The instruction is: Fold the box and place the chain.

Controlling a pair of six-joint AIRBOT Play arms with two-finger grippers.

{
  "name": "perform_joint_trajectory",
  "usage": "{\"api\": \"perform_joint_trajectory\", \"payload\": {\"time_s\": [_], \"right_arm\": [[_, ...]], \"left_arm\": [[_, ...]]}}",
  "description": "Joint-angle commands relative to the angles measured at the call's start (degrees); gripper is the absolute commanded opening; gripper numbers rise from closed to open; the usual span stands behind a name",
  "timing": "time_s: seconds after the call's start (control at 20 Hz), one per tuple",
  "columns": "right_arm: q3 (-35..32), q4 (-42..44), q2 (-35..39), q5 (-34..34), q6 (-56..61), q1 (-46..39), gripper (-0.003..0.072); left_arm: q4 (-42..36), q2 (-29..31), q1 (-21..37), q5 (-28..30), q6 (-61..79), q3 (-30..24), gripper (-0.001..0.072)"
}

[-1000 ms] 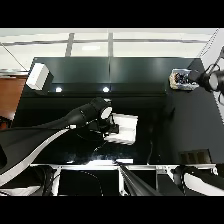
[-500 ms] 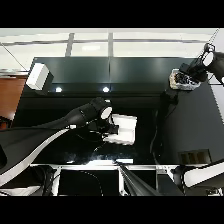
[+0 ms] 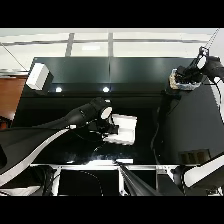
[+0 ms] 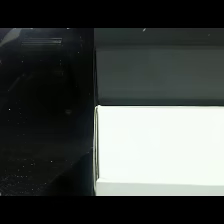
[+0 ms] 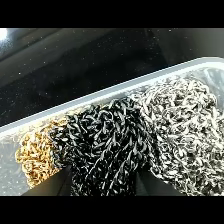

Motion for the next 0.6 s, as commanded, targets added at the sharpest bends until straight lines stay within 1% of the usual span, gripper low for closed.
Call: {"api": "perform_joint_trajectory", "payload": {"time_s": [0.0,0.15,0.2,0.25,0.3,0.35,0.4,0.55], "right_arm": [[0.1,0.0,-0.4,0.7,0.1,0.0,0.0428],[0.1,0.3,-0.4,1.2,0.1,0.0,0.0428],[0.1,0.4,-0.4,1.8,0.0,0.1,0.0373],[0.1,0.5,-0.4,2.7,-0.1,0.2,0.0259],[0.1,0.4,-0.4,3.4,-0.9,0.4,0.0235],[0.1,0.4,-0.4,3.7,-1.0,0.5,0.0147],[0.2,0.5,-0.3,4.3,-0.9,0.5,0.0016],[0.6,1.9,1.4,5.3,-1.0,0.4,0.0015]], "left_arm": [[0.0,0.0,0.0,0.0,0.0,0.0,0.0032],[0.0,0.0,0.0,0.0,0.0,0.0,0.0031],[0.0,0.0,0.0,0.0,0.0,0.0,0.0031],[0.0,0.0,0.0,0.0,0.0,0.0,0.0031],[0.0,0.0,0.0,0.0,0.0,0.0,0.0032],[0.0,0.0,0.0,0.0,0.0,0.0,0.0032],[0.0,0.0,0.0,0.0,0.0,0.0,0.0032],[0.0,0.0,0.0,0.0,0.0,0.0,0.0031]]}}
